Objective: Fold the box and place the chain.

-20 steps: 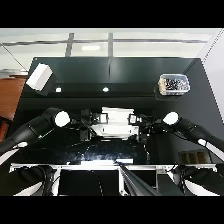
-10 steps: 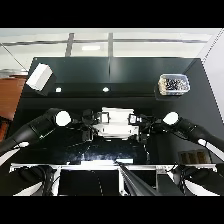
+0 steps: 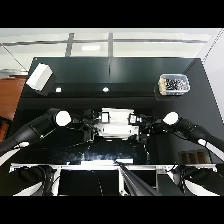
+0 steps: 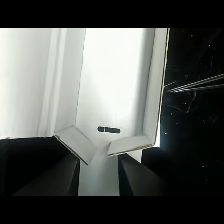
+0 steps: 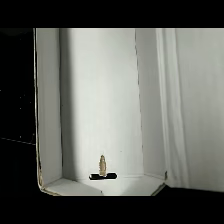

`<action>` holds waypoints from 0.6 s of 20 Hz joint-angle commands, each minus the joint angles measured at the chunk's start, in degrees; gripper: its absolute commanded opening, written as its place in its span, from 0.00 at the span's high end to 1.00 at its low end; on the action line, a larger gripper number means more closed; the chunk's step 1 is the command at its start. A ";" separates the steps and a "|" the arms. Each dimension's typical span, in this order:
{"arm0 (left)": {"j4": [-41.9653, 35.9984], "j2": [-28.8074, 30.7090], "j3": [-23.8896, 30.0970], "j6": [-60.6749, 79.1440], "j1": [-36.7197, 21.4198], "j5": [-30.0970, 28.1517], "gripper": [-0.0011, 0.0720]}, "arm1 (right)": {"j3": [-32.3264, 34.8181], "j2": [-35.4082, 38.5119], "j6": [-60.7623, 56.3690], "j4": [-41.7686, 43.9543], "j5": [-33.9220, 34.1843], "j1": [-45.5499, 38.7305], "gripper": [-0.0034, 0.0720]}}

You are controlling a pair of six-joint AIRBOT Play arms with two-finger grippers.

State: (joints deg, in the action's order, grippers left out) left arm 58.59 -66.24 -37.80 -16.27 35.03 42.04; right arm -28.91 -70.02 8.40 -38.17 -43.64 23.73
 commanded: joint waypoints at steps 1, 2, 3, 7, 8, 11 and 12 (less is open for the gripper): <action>-1.55 -0.04 -0.02 0.07 -0.04 -0.07 0.61 | 0.00 -0.02 0.00 0.02 0.00 0.00 0.47; -2.58 -0.04 -0.02 0.07 -0.04 -0.07 0.61 | 0.00 -0.02 0.00 0.00 0.00 0.00 0.47; -3.58 -0.07 -0.02 0.09 -0.04 -0.09 0.61 | 0.00 -0.02 0.00 0.00 0.00 0.00 0.47; -5.44 -0.74 0.00 0.09 -0.04 0.20 0.61 | 0.00 -0.02 0.00 0.02 0.00 0.00 0.47; -5.64 -1.22 -0.02 0.07 -0.04 0.39 0.61 | 0.00 -0.02 0.00 0.02 0.00 0.00 0.47; -7.43 -2.69 -0.02 0.07 -0.04 0.04 0.61 | 0.00 -0.02 0.00 0.02 0.00 0.00 0.47; -8.02 -3.02 -0.02 0.07 -0.04 -0.15 0.66 | 0.00 -0.02 0.00 0.02 0.00 0.00 0.47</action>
State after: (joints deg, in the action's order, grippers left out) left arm 52.60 -68.23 -37.80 -16.21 34.98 42.13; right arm -28.91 -70.02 8.45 -38.20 -43.64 23.73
